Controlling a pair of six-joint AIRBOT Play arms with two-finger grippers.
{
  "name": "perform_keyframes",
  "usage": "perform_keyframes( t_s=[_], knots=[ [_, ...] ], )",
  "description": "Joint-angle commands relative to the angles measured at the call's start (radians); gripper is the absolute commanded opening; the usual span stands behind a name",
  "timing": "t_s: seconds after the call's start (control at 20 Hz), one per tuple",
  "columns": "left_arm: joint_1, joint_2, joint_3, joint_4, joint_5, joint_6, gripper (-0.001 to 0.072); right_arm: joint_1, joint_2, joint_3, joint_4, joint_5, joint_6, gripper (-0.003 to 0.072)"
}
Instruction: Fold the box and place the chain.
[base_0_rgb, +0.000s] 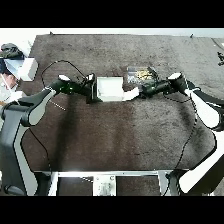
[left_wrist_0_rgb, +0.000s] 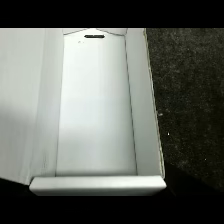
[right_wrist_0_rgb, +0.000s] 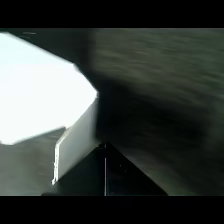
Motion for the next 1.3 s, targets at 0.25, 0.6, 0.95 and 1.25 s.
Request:
perform_keyframes(
  t_s=[0.25,0.6,0.95,1.25],
  knots=[
    [0.0,0.0,0.0,0.0,0.0,0.0,0.0273,0.095,0.026,0.077,0.014,0.022,0.005,0.0323],
    [0.0,0.0,0.0,0.0,0.0,0.0,0.0273,0.205,0.026,0.178,-0.25,-0.015,0.146,0.0419],
    [0.0,0.0,0.0,0.0,0.0,0.0,0.0273,0.306,0.024,0.267,-0.525,-0.037,0.328,0.0419],
    [0.0,0.0,0.0,0.0,0.0,0.0,0.0273,0.369,0.01,0.294,-0.677,-0.047,0.442,0.0419]
  ],
)
